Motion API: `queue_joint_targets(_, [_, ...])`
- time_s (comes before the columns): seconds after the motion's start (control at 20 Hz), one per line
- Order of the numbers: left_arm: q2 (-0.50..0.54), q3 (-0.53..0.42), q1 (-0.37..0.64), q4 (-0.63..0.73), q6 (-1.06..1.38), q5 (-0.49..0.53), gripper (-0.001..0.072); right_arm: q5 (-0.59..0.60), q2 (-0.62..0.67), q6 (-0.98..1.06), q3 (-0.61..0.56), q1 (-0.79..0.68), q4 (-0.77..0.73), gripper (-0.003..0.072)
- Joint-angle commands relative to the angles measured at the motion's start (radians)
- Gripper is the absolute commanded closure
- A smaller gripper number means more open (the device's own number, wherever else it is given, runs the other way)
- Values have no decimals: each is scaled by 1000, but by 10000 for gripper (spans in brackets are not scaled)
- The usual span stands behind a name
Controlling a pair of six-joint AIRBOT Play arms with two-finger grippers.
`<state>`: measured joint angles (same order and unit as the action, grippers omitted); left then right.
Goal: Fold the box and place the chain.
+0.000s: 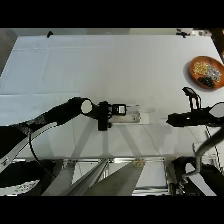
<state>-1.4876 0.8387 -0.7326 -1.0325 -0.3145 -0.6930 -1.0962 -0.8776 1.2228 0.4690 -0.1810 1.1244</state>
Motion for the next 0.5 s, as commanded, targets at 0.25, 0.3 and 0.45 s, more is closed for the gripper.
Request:
queue_joint_targets(0.25, [1, 0, 0, 0, 0, 0, 434, 143, -114, -120, 0, -6, -177, 670])
queue_joint_targets(0.3, [1, 0, 0, 0, 0, 0, 434, 143, -152, -154, 0, -6, -219, 670])
queue_joint_targets(0.45, [1, 0, 0, 0, 0, 0, 434, 138, -240, -186, 0, -4, -265, 669])
